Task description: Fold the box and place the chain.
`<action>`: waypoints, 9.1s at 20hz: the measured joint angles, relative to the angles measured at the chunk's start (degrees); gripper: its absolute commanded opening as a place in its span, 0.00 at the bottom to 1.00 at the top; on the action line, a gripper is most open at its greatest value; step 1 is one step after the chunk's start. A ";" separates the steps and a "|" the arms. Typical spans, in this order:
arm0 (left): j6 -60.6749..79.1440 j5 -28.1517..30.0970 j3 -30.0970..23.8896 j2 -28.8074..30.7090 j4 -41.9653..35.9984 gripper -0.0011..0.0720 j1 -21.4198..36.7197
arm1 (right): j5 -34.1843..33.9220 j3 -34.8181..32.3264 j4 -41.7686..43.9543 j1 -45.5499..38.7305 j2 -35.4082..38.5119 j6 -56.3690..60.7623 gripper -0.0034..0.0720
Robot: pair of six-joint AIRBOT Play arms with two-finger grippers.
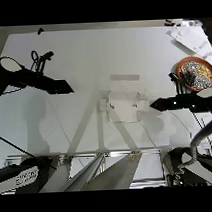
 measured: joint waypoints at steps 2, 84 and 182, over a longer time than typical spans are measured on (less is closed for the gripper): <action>7.52 0.70 0.00 -0.39 -2.75 0.70 -4.55 | -0.57 0.00 -0.15 2.69 0.00 -0.59 0.05; 64.65 25.55 -6.25 -13.84 -24.46 0.03 -31.85 | 19.93 20.44 -25.94 8.41 16.48 12.74 0.42; 64.59 25.16 -6.27 -13.84 -24.44 0.03 -31.87 | -14.86 -8.66 14.19 17.70 0.37 -83.12 0.91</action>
